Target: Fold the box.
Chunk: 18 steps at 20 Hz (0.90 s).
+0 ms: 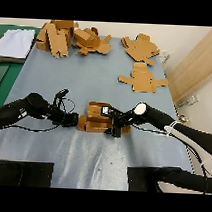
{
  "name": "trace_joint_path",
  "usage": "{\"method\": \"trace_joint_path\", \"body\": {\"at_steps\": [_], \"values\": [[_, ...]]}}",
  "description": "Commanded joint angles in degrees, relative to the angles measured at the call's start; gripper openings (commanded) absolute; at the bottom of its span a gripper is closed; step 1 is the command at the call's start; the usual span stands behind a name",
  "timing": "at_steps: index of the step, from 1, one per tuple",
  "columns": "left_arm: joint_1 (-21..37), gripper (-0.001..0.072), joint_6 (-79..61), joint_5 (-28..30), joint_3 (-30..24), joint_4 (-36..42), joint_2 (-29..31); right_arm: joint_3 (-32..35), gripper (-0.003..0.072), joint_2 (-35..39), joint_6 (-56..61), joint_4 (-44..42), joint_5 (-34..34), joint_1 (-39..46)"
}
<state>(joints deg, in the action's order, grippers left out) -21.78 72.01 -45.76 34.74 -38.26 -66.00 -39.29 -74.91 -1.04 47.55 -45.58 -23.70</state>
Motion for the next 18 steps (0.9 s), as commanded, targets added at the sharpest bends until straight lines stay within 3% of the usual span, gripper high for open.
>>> {"method": "trace_joint_path", "body": {"at_steps": [1, 9, 11, 12, 18], "values": [[0.1, 0.0015, -0.2, -0.9, 0.8, 0.4, 1.4, 0.0, 0.0526, 0.0, 0.0, 0.0, 0.0, 0.0], [0.1, 0.0016, -0.2, -1.3, 0.9, 2.6, 1.4, 0.0, 0.0526, 0.0, 0.0, 0.0, 0.0, 0.0], [0.1, 0.0321, 0.0, -1.3, 0.9, 2.7, 1.4, 0.0, 0.0526, 0.0, 0.0, 0.0, 0.0, 0.0], [0.1, 0.0282, 0.0, -1.2, 0.9, 2.8, 1.4, 0.0, 0.0525, 0.0, 0.0, 0.0, 0.0, 0.0], [0.1, 0.0281, 0.0, -1.3, 2.0, 4.4, 1.4, 0.0, 0.0526, 0.0, 0.0, 0.0, 0.0, 0.0]]}}
